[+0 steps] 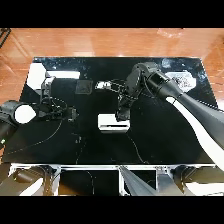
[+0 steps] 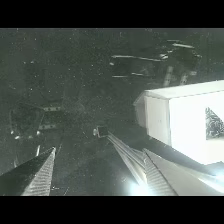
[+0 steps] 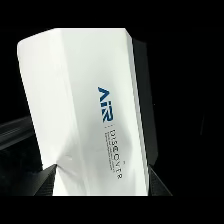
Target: Fold the box and place the chain.
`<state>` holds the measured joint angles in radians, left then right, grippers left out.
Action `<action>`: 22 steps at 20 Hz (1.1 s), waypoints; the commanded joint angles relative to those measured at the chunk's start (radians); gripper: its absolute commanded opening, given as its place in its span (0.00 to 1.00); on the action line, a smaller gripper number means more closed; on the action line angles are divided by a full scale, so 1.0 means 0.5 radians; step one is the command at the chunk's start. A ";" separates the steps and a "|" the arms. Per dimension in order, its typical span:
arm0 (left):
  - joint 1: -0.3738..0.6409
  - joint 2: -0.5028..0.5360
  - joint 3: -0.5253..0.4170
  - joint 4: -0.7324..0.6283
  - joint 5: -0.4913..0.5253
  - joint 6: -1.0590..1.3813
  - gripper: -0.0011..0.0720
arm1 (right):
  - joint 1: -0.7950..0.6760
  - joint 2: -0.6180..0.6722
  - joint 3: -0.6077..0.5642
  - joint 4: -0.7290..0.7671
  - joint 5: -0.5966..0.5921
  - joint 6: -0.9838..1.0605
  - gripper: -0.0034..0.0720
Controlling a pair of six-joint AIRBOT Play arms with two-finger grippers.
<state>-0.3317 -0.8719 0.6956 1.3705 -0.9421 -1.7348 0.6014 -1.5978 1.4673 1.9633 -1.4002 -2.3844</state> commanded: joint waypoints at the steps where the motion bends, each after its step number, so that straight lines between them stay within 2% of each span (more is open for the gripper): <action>1: 0.002 -0.002 -0.001 0.005 0.004 0.001 0.89 | 0.019 0.001 -0.002 -0.062 0.026 0.027 0.98; 13: 0.002 -0.002 -0.001 0.008 0.045 0.000 0.89 | 0.019 -0.002 -0.002 -0.046 0.004 0.068 0.97; 14: 0.002 -0.002 -0.001 0.006 0.044 0.000 0.89 | 0.019 -0.002 -0.002 -0.046 0.003 0.072 0.88; 15: 0.002 -0.002 -0.001 0.005 0.043 0.000 0.89 | 0.019 -0.002 -0.002 -0.046 -0.001 0.072 0.68; 18: 0.002 -0.002 -0.001 0.005 0.043 0.000 0.89 | 0.019 -0.002 -0.002 -0.031 -0.012 0.070 0.59; 19: 0.002 -0.002 -0.001 0.005 0.043 0.000 0.89 | 0.020 -0.002 -0.002 -0.024 -0.012 0.070 0.59; 20: 0.002 -0.002 -0.001 0.005 0.043 0.001 0.89 | 0.023 -0.002 -0.002 -0.016 -0.014 0.068 0.51; 21: 0.002 -0.002 -0.001 0.005 0.044 0.000 0.89 | 0.024 -0.002 -0.002 -0.011 -0.020 0.062 0.36; 22: 0.002 -0.002 -0.001 0.006 0.044 0.000 0.89 | 0.028 -0.002 -0.002 -0.008 -0.021 0.061 0.35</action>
